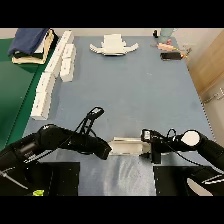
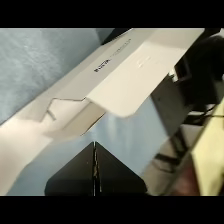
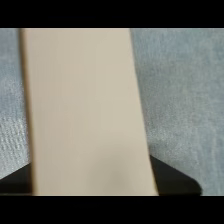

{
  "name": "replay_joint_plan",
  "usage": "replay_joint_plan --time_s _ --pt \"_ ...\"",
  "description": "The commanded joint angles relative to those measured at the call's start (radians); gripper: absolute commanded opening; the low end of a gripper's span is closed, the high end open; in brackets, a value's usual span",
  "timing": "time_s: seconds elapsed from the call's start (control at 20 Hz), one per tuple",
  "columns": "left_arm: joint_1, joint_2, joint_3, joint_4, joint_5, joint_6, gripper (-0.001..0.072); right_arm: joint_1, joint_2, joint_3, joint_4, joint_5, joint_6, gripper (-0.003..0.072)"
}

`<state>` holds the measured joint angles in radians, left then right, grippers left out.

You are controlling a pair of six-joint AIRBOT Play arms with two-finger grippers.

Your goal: Fold the box.

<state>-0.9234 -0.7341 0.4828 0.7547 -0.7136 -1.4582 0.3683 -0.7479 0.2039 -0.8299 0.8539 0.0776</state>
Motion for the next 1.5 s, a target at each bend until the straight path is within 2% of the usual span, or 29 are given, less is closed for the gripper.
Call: replay_joint_plan --time_s 0.0,0.15,0.3,0.55,0.8,1.3,1.45 --pt "0.000 -0.110 0.043 -0.224 0.081 0.062 0.0015 0.000 0.001 0.001 0.000 0.001 0.000 0.0516" --pt "0.003 -0.155 0.106 -0.239 0.185 0.053 0.0015 0.000 0.001 0.001 0.000 0.001 0.000 0.0516" --pt "0.003 -0.212 0.122 -0.239 0.269 -0.003 0.0015 0.000 0.001 0.001 0.000 0.001 0.000 0.0516" --pt "0.051 -0.357 0.122 -0.239 0.248 -0.031 0.0015 0.000 0.001 0.001 0.000 0.001 0.000 0.0516" --pt "0.096 -0.420 0.122 -0.239 0.190 -0.051 0.0015 0.000 0.001 0.001 0.000 0.001 0.000 0.0516" --pt "0.096 -0.445 0.122 -0.239 0.201 -0.054 0.0015 0.000 0.001 0.001 0.000 0.001 0.000 0.0516" --pt "0.104 -0.433 0.156 -0.238 0.200 -0.006 0.0015 0.000 0.001 0.001 0.000 0.001 0.000 0.0516"
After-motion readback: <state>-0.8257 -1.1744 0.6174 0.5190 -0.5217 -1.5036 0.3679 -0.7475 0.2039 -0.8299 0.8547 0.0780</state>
